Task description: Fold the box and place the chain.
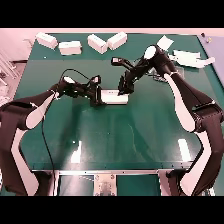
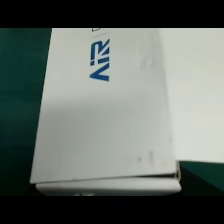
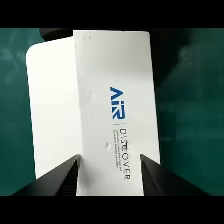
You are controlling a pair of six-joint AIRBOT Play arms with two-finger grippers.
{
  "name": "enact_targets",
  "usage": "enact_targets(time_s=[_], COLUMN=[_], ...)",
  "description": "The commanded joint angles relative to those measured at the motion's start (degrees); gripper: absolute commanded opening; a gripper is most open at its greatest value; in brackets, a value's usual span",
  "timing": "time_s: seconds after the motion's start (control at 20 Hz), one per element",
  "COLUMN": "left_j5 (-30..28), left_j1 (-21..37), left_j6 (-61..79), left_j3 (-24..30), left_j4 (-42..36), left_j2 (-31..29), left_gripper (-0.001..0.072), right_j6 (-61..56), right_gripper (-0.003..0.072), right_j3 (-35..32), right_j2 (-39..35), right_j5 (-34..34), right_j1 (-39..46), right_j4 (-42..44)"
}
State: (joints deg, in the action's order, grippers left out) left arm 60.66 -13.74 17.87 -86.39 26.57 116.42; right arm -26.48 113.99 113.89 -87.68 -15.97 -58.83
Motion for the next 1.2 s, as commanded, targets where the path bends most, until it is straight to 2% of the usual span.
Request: enact_targets(time_s=[0.0, 0.15, 0.35, 0.6, 1.15], left_j5=[-0.02, -0.02, -0.02, -0.02, -0.02], left_j1=[-0.02, -0.02, -0.04, -0.04, -0.02], left_j6=[0.00, 0.00, 0.00, 0.00, 0.00], left_j3=[0.02, 0.02, 0.02, 0.02, 0.02], left_j4=[0.00, 0.00, 0.00, 0.00, 0.00], left_j2=[-0.04, -0.04, -0.04, -0.04, -0.04], left_gripper=[0.0465, 0.0465, 0.0465, 0.0464, 0.0465], right_j6=[-0.15, -0.52, -0.48, -1.53, -7.87], right_gripper=[0.0509, 0.0512, 0.0542, 0.0542, 0.0540], right_j3=[0.37, 0.42, 0.37, 0.37, -0.20], right_j2=[-0.57, -0.74, -0.74, -0.76, -2.93], right_j5=[-0.72, -2.75, 1.22, 1.11, -4.24], right_j1=[-0.11, -0.11, -1.31, -2.95, -3.56], right_j4=[-0.35, -0.42, -5.01, -7.52, -8.31])
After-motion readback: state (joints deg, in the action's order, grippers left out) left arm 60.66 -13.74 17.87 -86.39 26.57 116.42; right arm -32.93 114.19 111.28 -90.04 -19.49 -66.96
